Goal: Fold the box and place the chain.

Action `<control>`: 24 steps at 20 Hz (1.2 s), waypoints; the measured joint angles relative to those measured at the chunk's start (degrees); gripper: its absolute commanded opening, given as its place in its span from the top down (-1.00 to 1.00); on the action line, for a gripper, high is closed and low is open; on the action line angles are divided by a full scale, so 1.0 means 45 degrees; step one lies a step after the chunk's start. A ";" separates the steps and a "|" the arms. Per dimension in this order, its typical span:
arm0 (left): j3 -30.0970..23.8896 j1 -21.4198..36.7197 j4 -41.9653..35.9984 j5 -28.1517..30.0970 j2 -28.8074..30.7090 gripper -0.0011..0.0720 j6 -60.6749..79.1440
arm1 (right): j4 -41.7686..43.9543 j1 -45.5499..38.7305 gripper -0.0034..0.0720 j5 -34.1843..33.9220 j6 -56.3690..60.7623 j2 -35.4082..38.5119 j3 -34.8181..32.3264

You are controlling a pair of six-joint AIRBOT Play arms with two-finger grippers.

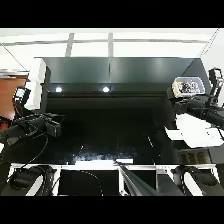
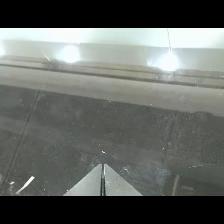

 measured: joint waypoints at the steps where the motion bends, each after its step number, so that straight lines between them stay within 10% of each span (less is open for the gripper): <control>1: 0.0000 0.0000 0.0000 0.0005 0.0000 0.89 0.0000 | 0.0000 0.0000 0.88 0.0000 0.0000 0.0000 0.0000; 16: 0.0000 0.0000 0.0000 0.0019 0.0000 0.90 0.0000 | 0.0019 0.0000 0.88 -0.0044 0.0000 0.0000 0.0000; 24: -0.0005 0.0000 0.0053 0.1389 -0.0131 0.90 0.0000 | 0.2429 0.0000 0.87 -0.3186 0.0005 -0.0005 0.0000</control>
